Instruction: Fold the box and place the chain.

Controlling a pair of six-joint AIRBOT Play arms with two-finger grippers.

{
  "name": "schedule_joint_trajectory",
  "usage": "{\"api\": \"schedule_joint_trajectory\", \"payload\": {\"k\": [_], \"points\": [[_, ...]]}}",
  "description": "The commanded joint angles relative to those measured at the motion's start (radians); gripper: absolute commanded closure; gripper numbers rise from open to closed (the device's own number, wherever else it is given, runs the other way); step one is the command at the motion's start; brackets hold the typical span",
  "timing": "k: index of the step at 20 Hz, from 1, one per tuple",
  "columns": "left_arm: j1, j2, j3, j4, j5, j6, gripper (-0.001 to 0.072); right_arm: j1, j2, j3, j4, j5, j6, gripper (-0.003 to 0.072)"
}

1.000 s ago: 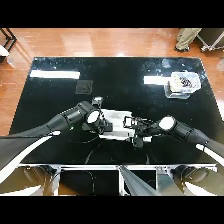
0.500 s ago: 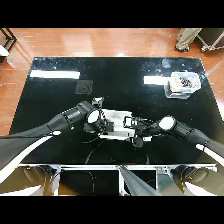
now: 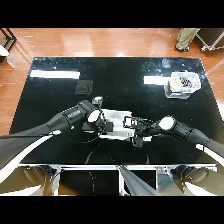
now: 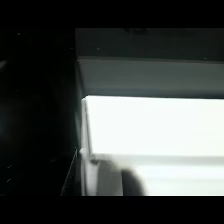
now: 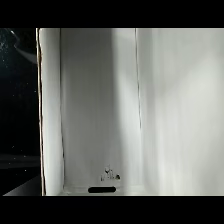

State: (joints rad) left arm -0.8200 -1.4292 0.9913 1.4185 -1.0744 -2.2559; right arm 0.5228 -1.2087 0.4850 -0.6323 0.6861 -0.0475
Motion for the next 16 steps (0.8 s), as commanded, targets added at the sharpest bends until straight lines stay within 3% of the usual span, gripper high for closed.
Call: {"api": "schedule_joint_trajectory", "payload": {"k": [1, 8, 11, 16], "points": [[0.0, 0.001, 0.034, 0.059, -0.036, -0.005, 0.0333, 0.001, 0.001, -0.001, -0.001, 0.001, 0.0, 0.0356], [-0.022, -0.041, 0.035, 0.053, -0.039, -0.019, 0.0335, 0.001, 0.001, -0.001, -0.001, 0.001, 0.0, 0.0356], [-0.036, -0.043, 0.035, 0.055, -0.034, -0.018, 0.0487, 0.001, 0.001, -0.001, -0.001, 0.002, 0.0, 0.0356], [-0.035, -0.043, 0.035, 0.054, -0.034, -0.019, 0.0518, 0.001, 0.001, -0.001, -0.001, 0.002, 0.0, 0.0356]]}}
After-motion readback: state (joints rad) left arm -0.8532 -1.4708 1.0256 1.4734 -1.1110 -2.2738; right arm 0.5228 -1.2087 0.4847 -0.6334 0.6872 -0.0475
